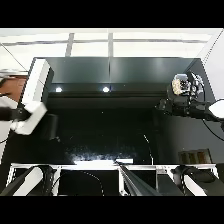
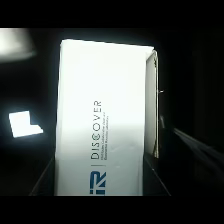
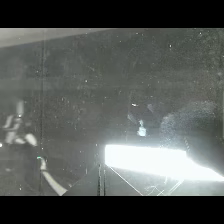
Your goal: Fold the box and place the chain.
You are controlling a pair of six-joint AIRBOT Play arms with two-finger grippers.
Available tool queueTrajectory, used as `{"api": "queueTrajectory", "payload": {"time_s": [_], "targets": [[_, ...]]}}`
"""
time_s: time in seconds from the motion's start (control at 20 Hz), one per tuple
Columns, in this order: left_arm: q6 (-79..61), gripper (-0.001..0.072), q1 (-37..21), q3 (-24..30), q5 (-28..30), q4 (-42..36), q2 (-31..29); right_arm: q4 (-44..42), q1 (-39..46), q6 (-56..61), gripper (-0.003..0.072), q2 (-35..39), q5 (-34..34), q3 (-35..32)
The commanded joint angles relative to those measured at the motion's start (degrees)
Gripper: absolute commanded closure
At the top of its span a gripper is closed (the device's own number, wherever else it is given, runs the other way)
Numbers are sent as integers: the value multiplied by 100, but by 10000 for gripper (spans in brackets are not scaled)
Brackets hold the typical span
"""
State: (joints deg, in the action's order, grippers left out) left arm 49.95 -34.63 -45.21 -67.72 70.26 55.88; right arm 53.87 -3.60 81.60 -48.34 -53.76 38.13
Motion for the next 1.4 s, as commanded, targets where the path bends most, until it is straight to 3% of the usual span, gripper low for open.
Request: {"api": "queueTrajectory", "payload": {"time_s": [0.0, 0.1, 0.15, 0.2, 0.4, 0.5, 0.75, 0.85, 0.9, 0.95, 1.0, 1.1, 1.2, 1.25, 1.35], "targets": [[-208, 465, -1622, 48, 144, -166, -15, 0, 2, -24, 648, -2, 22, 4], [-1086, 459, -1609, 48, 323, -509, 109, 0, 2, -22, 649, -2, 26, 4], [-1582, 420, -1480, 48, 356, -518, 192, 0, 2, -20, 648, -2, 26, 4], [-1805, 335, -1314, 48, 492, -501, 308, -2, 2, -15, 648, -2, 28, 7], [-1803, 323, -861, 48, 1266, -1034, 885, -4, 2, 181, 648, -2, 85, 7], [-1799, 1, -695, 46, 1377, -1069, 1097, -4, 2, 275, 648, -2, 74, 7], [-1169, 0, -612, -466, 1178, -1141, 737, -2, 0, 282, 648, -2, 87, 7], [-660, 7, -518, -925, 883, -1858, 498, 7, 2, 109, 648, -2, 205, 37], [-448, 106, -367, -1121, 734, -2433, 400, 44, 2, -52, 647, -2, 289, 151], [-291, 480, -131, -1318, 479, -2920, 328, 214, 2, -68, 648, -2, 243, 413], [-306, 678, 170, -1491, 155, -3230, 275, 424, 2, -68, 648, -2, 20, 772], [-225, 681, 1036, -1600, -160, -3296, 22, 1250, -9, -46, 648, 44, -691, 1574], [142, 681, 2048, -1303, 98, -2686, -581, 2251, -136, 227, 648, 498, -846, 1786], [323, 681, 2516, -955, 446, -2321, -999, 2734, -264, 433, 648, 848, -809, 1637], [807, 679, 3244, 140, 1397, -1482, -1989, 3552, -483, 1128, 648, 1665, -254, 723]]}}
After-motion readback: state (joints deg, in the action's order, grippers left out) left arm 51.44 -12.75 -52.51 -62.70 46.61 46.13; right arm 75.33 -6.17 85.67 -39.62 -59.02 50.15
